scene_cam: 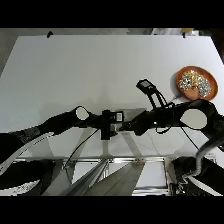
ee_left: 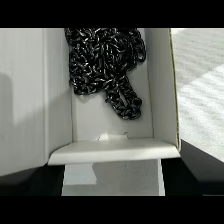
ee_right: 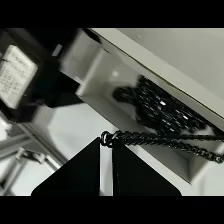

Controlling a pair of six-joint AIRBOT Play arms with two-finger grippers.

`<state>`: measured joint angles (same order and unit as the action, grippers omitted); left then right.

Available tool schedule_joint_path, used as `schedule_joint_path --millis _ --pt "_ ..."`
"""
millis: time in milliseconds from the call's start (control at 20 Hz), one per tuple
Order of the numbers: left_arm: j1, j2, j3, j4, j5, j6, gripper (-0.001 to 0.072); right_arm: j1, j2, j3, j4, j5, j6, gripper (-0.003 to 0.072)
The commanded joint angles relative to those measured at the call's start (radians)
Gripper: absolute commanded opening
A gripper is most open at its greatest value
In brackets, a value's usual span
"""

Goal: Fold the box and place the chain.

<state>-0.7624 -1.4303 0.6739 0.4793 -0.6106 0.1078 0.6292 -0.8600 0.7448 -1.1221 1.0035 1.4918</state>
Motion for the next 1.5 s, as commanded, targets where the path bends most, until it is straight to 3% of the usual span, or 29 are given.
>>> schedule_joint_path --millis 0,400,500,550,800,950,1200,1250,1350,1450 --pt "0.0 0.0 0.0 0.0 0.0 0.0 0.0212 0.056 -0.005 0.001 0.033 -0.106 0.001 0.0015" --pt "0.0 0.0 0.0 0.0 0.0 0.001 0.0212 0.068 -0.048 0.001 0.029 -0.135 0.001 0.0033" --pt "0.0 0.0 0.0 0.0 0.0 0.0 0.0212 0.066 -0.072 0.001 0.019 -0.13 0.0 0.0217" --pt "0.0 0.0 0.0 0.0 0.0 0.0 0.0212 0.057 -0.073 0.001 0.022 -0.128 0.0 0.024" --pt "0.0 0.0 0.0 0.0 0.0 0.001 0.0212 -0.143 -0.071 0.156 0.024 0.017 -0.055 0.0234" --pt "0.0 0.0 0.0 0.0 0.0 0.0 0.0212 -0.297 -0.071 0.212 -0.019 0.007 -0.09 0.0016" --pt "0.0 0.0 0.0 0.0 0.0 0.0 0.0212 -0.434 -0.183 0.204 -0.24 0.093 -0.101 0.0015" --pt "0.0 0.0 0.0 0.0 0.0 0.0 0.0212 -0.447 -0.219 0.194 -0.256 0.087 -0.101 0.0037" --pt "0.0 0.0 0.0 0.0 0.0 0.0 0.0212 -0.458 -0.289 0.169 -0.266 0.077 -0.093 0.04" --pt "0.0 0.0 0.0 0.0 0.0 0.0 0.0212 -0.458 -0.354 0.154 -0.31 0.078 -0.069 0.0421"
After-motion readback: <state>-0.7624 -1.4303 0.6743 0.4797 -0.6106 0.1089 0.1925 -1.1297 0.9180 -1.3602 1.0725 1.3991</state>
